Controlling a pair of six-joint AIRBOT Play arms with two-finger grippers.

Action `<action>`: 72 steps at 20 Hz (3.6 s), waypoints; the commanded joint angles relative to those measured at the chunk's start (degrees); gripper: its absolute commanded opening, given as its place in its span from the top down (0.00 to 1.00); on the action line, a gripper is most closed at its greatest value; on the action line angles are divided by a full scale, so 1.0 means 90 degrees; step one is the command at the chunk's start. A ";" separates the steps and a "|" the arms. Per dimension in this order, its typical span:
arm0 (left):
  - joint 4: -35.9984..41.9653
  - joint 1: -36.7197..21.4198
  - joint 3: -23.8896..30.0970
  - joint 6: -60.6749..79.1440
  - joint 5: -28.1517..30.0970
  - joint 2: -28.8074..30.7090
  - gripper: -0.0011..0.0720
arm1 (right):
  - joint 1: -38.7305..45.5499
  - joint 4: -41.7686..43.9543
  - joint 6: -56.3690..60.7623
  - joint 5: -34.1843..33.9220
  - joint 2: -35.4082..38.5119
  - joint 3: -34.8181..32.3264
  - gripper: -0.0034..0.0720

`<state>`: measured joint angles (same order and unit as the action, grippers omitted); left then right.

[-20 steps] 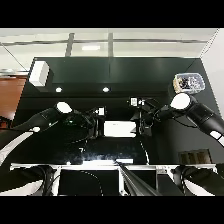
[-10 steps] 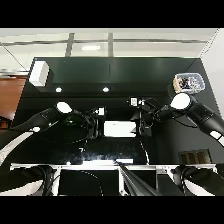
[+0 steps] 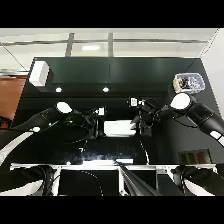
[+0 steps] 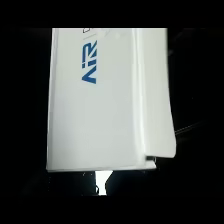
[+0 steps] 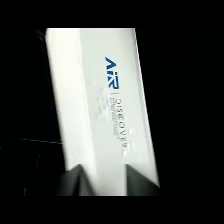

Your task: Fold the box and place the chain.

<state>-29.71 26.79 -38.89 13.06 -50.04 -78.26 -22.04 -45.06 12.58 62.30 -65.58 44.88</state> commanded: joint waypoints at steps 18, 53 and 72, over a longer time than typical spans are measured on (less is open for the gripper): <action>-0.0002 0.0005 0.0000 0.0000 0.0002 -0.0002 0.12 | -0.0588 -0.0177 -0.0197 -0.0673 -0.0104 0.0000 0.17; -0.0002 0.0005 0.0000 0.0000 0.0007 -0.0002 0.30 | -0.0668 -0.0187 -0.0138 -0.0937 -0.0291 0.0087 0.54; -0.0002 0.0005 0.0000 0.0000 0.0007 -0.0002 0.30 | -0.0663 -0.0170 -0.0112 -0.0984 -0.0163 0.0092 0.51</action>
<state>-29.71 26.79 -38.92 13.06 -49.98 -78.26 -28.01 -46.74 11.38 53.76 -67.55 45.67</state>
